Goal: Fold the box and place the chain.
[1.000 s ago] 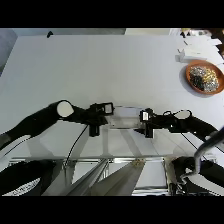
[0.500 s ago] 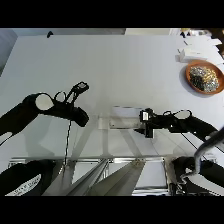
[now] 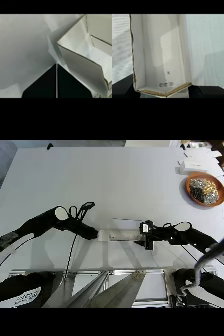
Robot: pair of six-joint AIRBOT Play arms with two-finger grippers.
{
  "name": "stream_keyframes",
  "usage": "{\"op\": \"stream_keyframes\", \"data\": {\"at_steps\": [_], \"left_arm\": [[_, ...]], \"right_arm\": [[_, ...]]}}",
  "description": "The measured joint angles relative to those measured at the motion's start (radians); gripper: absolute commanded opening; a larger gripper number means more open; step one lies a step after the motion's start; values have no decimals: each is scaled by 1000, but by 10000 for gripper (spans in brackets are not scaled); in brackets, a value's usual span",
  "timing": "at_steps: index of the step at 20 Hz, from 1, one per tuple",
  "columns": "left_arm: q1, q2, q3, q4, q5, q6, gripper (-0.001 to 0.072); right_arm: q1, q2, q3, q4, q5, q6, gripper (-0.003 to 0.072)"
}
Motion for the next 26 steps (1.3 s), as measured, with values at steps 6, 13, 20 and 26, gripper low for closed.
{"op": "stream_keyframes", "data": {"at_steps": [6,13,20,26], "left_arm": [[-14,10,0,-70,7,51,6],[-55,63,0,-169,29,124,45],[-86,97,2,-218,71,151,113],[-114,121,3,-240,104,151,304]], "right_arm": [[0,0,0,0,0,0,317],[0,0,0,0,0,0,317],[0,0,0,0,0,0,317],[0,0,0,-1,0,0,317]]}}
